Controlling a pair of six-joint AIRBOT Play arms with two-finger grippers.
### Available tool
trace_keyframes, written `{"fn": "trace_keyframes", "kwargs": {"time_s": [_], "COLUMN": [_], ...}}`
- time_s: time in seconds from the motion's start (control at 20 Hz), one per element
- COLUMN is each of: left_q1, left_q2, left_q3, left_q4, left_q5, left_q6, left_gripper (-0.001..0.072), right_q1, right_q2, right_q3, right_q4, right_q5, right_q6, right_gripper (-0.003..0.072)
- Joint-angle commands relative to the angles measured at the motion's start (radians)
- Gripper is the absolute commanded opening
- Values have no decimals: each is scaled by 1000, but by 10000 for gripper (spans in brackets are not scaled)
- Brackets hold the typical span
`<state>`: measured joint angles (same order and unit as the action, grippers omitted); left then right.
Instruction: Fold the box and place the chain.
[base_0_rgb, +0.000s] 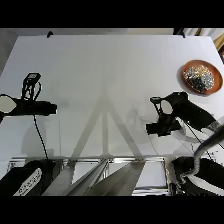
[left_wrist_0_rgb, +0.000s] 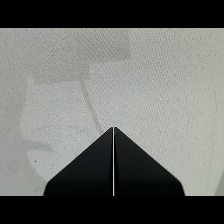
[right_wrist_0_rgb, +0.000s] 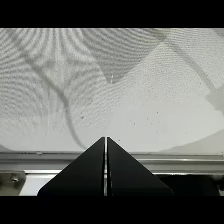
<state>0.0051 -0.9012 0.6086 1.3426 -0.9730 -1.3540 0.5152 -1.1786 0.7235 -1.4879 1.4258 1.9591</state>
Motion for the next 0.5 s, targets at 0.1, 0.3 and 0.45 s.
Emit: {"fn": "trace_keyframes", "kwargs": {"time_s": [0.1,0.3,0.45], "left_q1": [0,0,0], "left_q2": [1,1,1], "left_q3": [-1,-1,-1], "left_q4": [0,0,0], "left_q5": [0,0,0], "left_q6": [0,0,0], "left_gripper": [11,11,11], "right_q1": [1,0,-62], "right_q2": [0,1,12], "right_q3": [0,3,66], "right_q4": [0,-39,-263], "right_q5": [0,-39,92], "right_q6": [0,-95,-132], "right_gripper": [15,13,11]}}
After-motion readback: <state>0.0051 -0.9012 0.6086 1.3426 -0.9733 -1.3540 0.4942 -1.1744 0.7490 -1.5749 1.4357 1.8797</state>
